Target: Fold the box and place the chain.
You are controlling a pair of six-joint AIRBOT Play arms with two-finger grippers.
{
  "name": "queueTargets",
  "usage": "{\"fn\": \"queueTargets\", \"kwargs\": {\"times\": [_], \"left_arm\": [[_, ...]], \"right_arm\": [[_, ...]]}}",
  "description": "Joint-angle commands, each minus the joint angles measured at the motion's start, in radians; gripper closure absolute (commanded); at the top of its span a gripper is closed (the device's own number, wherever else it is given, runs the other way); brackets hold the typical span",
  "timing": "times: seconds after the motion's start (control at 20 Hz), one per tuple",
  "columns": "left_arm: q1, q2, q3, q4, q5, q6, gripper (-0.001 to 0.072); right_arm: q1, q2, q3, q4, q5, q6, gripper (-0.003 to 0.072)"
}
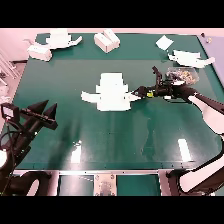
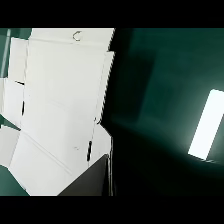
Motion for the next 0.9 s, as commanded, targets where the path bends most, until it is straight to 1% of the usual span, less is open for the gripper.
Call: {"fn": "queueTargets", "kwargs": {"times": [0.0, 0.05, 0.15, 0.3, 0.45, 0.65, 0.75, 0.85], "left_arm": [[0.000, -0.015, 0.056, -0.002, 0.011, 0.002, 0.0333], [0.000, -0.048, 0.081, -0.002, 0.011, 0.000, 0.0333], [0.000, -0.155, 0.131, -0.002, -0.011, -0.023, 0.0333], [0.000, -0.398, 0.255, -0.002, -0.121, -0.031, 0.0333], [0.000, -0.655, 0.418, -0.001, -0.224, -0.030, 0.0332], [0.000, -0.979, 0.665, -0.001, -0.357, -0.027, 0.0331], [0.000, -1.114, 0.769, -0.001, -0.410, -0.002, 0.0331], [0.000, -1.198, 0.831, -0.002, -0.418, 0.023, 0.0333]], "right_arm": [[0.000, 0.000, 0.001, -0.004, -0.009, 0.002, 0.0686], [0.000, 0.000, 0.001, -0.004, -0.010, 0.002, 0.0686], [0.000, 0.000, 0.001, -0.004, -0.009, 0.002, 0.0686], [0.000, 0.000, 0.001, -0.004, -0.009, 0.002, 0.0685], [0.000, 0.000, 0.001, -0.004, -0.009, -0.002, 0.0685], [0.000, 0.000, 0.001, -0.004, -0.010, -0.001, 0.0685], [0.000, 0.000, 0.001, -0.004, -0.009, -0.001, 0.0685], [0.000, 0.000, 0.001, -0.004, -0.009, -0.001, 0.0685]]}}
